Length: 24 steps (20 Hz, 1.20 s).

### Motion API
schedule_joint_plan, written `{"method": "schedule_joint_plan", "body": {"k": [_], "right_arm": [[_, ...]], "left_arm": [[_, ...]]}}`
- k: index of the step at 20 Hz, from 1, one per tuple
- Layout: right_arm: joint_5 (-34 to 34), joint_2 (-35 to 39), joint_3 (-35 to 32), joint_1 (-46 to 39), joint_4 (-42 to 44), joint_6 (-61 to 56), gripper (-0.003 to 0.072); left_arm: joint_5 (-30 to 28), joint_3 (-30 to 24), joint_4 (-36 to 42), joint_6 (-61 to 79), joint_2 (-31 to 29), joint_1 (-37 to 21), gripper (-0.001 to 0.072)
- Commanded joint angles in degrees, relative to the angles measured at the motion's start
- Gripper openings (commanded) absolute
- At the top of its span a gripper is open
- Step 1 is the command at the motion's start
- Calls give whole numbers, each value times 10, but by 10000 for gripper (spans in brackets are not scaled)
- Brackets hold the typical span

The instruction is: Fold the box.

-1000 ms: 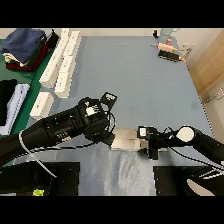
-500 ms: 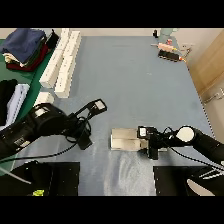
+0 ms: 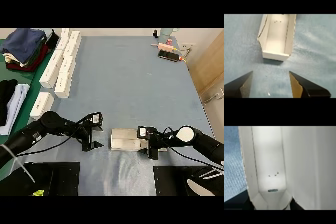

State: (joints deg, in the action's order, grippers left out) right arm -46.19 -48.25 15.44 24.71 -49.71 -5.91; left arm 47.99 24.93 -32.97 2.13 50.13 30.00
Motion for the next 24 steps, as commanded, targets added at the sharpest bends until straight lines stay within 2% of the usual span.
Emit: {"method": "schedule_joint_plan", "body": {"k": [1, 5, 18, 22, 24], "right_arm": [[0, 0, 0, 0, 0, 0, 471], [0, 0, 0, 0, 0, 0, 471], [0, 0, 0, 0, 0, 0, 471], [0, 0, 0, 0, 0, 0, 470], [0, 0, 0, 0, 0, 0, 471]], "left_arm": [[-12, -9, 94, 194, 89, -10, 686], [-16, -9, 103, 225, 118, -10, 686], [-47, -9, 125, 224, 135, 44, 686], [-89, -6, 132, 208, 145, 72, 686], [-91, -5, 133, 206, 145, 73, 686]]}}
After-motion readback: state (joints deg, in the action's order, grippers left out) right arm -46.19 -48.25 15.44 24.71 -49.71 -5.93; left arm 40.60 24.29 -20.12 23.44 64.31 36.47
